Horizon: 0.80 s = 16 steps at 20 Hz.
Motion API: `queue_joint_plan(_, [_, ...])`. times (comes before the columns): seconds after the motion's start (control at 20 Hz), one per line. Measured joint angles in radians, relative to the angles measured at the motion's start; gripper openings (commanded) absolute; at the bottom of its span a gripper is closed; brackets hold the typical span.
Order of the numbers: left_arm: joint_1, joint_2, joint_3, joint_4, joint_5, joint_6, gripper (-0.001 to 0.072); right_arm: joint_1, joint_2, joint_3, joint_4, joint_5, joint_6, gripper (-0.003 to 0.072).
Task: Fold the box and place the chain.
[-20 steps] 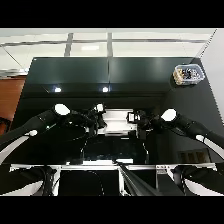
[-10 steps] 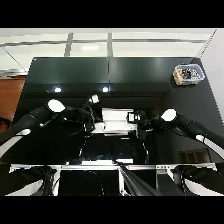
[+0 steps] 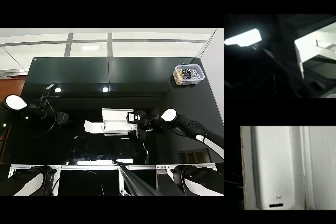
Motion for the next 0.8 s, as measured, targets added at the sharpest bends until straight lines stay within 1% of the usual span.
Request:
queue_joint_plan(0.1, [0.053,-0.031,-0.039,-0.068,-0.032,-0.059,0.0022,0.000,0.000,0.000,0.000,0.000,0.000,0.0181])
queue_joint_plan(0.25, [0.073,-0.098,-0.067,-0.166,-0.035,-0.084,0.0021,0.000,0.000,0.000,0.000,0.000,0.000,0.0181])
queue_joint_plan(0.45, [0.016,-0.198,-0.072,-0.257,0.022,-0.071,0.0021,0.000,0.000,0.000,0.000,0.000,0.000,0.0181])
queue_joint_plan(0.65, [-0.053,-0.276,-0.058,-0.286,0.061,-0.031,0.0021,0.000,0.000,0.000,0.000,0.000,0.000,0.0181])
queue_joint_plan(0.8, [-0.086,-0.313,-0.053,-0.298,0.068,-0.016,0.0021,0.000,0.000,0.000,0.000,0.000,0.000,0.0181])
